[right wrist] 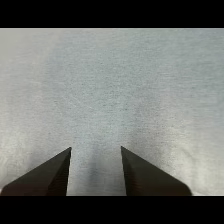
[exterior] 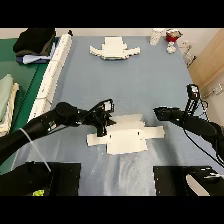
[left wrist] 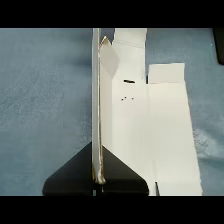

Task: Fold the box.

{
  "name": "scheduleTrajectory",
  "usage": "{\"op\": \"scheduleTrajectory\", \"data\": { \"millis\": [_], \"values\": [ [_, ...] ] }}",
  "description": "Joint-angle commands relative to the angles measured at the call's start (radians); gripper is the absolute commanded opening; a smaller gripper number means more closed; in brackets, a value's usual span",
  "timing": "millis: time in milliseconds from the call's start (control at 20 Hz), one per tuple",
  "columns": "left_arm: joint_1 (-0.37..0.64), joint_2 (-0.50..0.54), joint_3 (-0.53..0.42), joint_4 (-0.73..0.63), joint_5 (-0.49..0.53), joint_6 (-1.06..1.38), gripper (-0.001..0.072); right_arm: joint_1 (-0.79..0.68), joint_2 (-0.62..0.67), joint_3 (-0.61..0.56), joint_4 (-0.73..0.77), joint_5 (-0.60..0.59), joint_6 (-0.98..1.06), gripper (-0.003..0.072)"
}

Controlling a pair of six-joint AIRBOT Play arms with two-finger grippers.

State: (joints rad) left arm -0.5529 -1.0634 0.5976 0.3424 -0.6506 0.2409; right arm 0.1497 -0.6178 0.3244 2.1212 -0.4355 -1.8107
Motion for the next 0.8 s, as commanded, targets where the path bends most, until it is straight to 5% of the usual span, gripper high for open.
{"op": "scheduleTrajectory", "data": {
  "millis": [0, 500, 750],
  "values": [
    [0.108, -0.102, 0.109, 0.022, -0.215, -0.014, 0.0014, 0.0, 0.0, 0.001, 0.003, 0.001, 0.011, 0.0486],
    [0.129, -0.148, 0.161, 0.064, -0.246, 0.117, 0.0013, -0.001, 0.0, 0.0, 0.003, 0.001, 0.024, 0.0484],
    [0.121, -0.069, 0.127, 0.05, -0.186, 0.174, 0.0008, -0.001, 0.0, 0.0, 0.003, 0.001, 0.032, 0.0485]
  ]
}}
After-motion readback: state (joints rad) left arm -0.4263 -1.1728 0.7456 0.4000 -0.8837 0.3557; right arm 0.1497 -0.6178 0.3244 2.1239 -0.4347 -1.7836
